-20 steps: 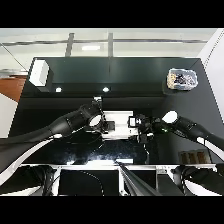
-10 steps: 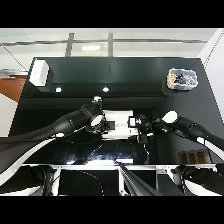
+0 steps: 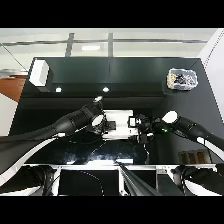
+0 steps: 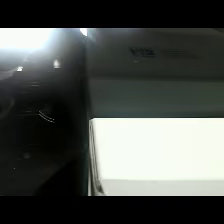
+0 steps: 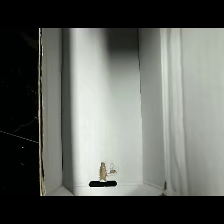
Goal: Fold the box and place the chain.
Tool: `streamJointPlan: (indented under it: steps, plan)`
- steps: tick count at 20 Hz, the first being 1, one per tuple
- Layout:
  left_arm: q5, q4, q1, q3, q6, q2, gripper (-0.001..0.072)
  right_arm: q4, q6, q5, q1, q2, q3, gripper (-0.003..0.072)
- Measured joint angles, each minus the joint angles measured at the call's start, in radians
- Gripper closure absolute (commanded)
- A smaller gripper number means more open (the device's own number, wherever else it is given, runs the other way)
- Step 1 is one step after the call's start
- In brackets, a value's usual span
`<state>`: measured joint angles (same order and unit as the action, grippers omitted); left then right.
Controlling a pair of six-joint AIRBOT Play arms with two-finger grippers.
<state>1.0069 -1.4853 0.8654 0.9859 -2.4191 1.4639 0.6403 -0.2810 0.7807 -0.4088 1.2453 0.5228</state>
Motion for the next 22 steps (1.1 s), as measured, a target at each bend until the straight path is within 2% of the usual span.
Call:
streamJointPlan:
  steps: [8, 9, 10, 11, 13, 15, 16, 17, 22]
  plan:
    - [0.03, 0.008, 0.0, 0.011, 0.004, 0.002, 0.0599, 0.002, -0.002, 0.002, 0.0, 0.0, 0.0, 0.0239]
    - [0.038, 0.006, 0.001, 0.017, 0.005, 0.002, 0.0554, 0.002, -0.002, 0.002, 0.0, 0.0, 0.0, 0.0239]
    - [0.049, 0.005, 0.001, 0.023, 0.006, 0.002, 0.0459, 0.001, -0.001, 0.002, 0.0, 0.0, 0.0, 0.0239]
    - [0.048, 0.002, 0.002, 0.028, 0.006, 0.002, 0.0432, 0.0, -0.001, 0.001, 0.0, 0.0, 0.0, 0.0239]
    - [0.033, 0.0, 0.001, 0.035, 0.007, 0.002, 0.0432, 0.0, 0.0, 0.0, 0.0, 0.0, 0.0, 0.0239]
    - [0.033, 0.0, 0.001, 0.038, 0.007, 0.003, 0.0451, 0.0, 0.0, 0.0, 0.0, 0.0, 0.0, 0.024]
    - [0.032, 0.001, 0.001, 0.039, 0.007, 0.005, 0.0578, 0.0, 0.0, 0.0, 0.0, 0.0, 0.0, 0.0239]
    - [0.038, 0.0, 0.001, 0.04, 0.006, 0.006, 0.0668, 0.0, 0.0, 0.0, 0.0, 0.0, 0.0, 0.0239]
    - [0.037, 0.002, 0.006, 0.042, 0.005, 0.012, 0.0683, 0.0, 0.0, 0.0, 0.0, 0.0, 0.0, 0.0239]
